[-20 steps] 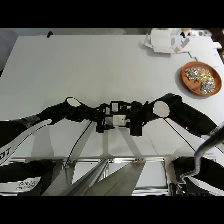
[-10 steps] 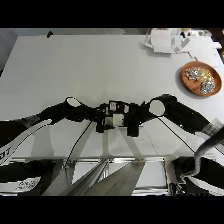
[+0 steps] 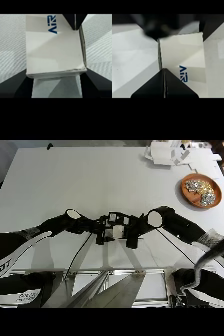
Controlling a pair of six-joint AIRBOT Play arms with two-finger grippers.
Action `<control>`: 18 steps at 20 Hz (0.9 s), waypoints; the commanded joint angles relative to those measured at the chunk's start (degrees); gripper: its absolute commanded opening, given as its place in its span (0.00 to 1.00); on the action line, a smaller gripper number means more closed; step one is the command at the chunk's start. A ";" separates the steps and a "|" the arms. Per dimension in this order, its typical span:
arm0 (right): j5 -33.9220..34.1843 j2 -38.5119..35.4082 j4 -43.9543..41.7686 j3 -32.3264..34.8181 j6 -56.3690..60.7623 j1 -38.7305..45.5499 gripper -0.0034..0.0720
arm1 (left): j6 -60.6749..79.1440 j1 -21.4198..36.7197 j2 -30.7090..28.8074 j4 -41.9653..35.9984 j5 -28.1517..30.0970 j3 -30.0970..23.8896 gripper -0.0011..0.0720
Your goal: Fold the box and place the chain.
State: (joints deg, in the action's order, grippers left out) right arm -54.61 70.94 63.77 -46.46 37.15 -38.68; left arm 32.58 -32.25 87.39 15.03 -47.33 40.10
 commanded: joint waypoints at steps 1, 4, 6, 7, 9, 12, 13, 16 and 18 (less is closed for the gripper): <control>-0.66 -1.11 0.42 -0.07 2.56 -0.04 0.07 | -0.04 0.02 -0.04 -0.02 -0.04 0.04 0.03; -2.34 -7.32 0.50 -0.76 6.78 0.15 0.07 | -0.02 0.02 -0.04 -0.02 -0.04 0.04 0.03; -6.27 -13.18 1.20 -1.27 12.74 1.40 0.07 | -0.02 0.02 -0.04 -0.02 -0.07 0.04 0.03; -9.66 -16.48 2.71 -1.27 17.29 2.78 0.07 | -0.02 0.02 -0.04 -0.02 -0.02 0.04 0.03; -19.43 -22.10 8.79 -1.27 26.86 6.51 0.07 | -0.02 0.02 -0.04 -0.02 -0.04 0.04 0.03; -31.56 -27.65 20.06 -0.96 39.21 15.39 0.07 | -0.02 0.02 -0.04 -0.02 -0.02 0.04 0.03; -33.51 -29.14 21.94 -0.26 42.03 19.23 0.07 | -0.02 0.02 -0.04 -0.02 -0.04 0.04 0.03; -34.91 -32.89 22.47 4.39 46.66 30.34 0.07 | -0.02 0.02 -0.04 -0.02 -0.04 0.04 0.03; -34.91 -34.29 22.36 9.09 48.35 35.54 0.07 | -0.02 0.02 -0.04 -0.02 -0.02 0.04 0.03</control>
